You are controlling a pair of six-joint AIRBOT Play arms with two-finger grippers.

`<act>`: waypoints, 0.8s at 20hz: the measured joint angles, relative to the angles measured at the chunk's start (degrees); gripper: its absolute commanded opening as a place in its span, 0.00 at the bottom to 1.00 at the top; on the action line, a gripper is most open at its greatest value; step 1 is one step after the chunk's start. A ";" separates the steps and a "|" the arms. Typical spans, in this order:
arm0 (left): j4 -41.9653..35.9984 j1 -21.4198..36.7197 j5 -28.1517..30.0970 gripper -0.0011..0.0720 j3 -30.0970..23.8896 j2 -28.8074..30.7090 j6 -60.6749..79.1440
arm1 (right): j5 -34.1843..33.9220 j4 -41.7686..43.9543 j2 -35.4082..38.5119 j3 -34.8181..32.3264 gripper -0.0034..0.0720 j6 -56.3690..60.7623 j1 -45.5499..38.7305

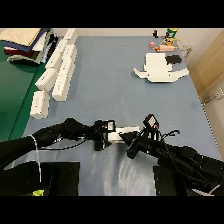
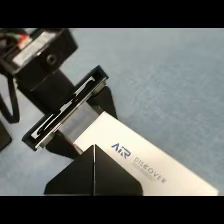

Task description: Fold the box.

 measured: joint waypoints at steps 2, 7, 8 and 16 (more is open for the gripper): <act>0.00 0.00 0.00 0.65 0.00 0.00 0.02 | -1.11 -0.22 0.31 0.94 0.05 0.00 -2.12; 0.00 0.00 0.00 0.65 0.00 0.00 0.00 | -17.46 -5.05 0.52 8.02 0.05 1.92 -14.19; 0.00 0.00 0.00 0.65 0.00 0.00 0.00 | -22.18 -7.85 0.44 9.88 0.05 3.78 -17.03; 0.11 0.00 0.39 0.65 0.70 1.51 -1.55 | -53.07 -27.10 -5.05 22.36 0.05 22.69 -32.63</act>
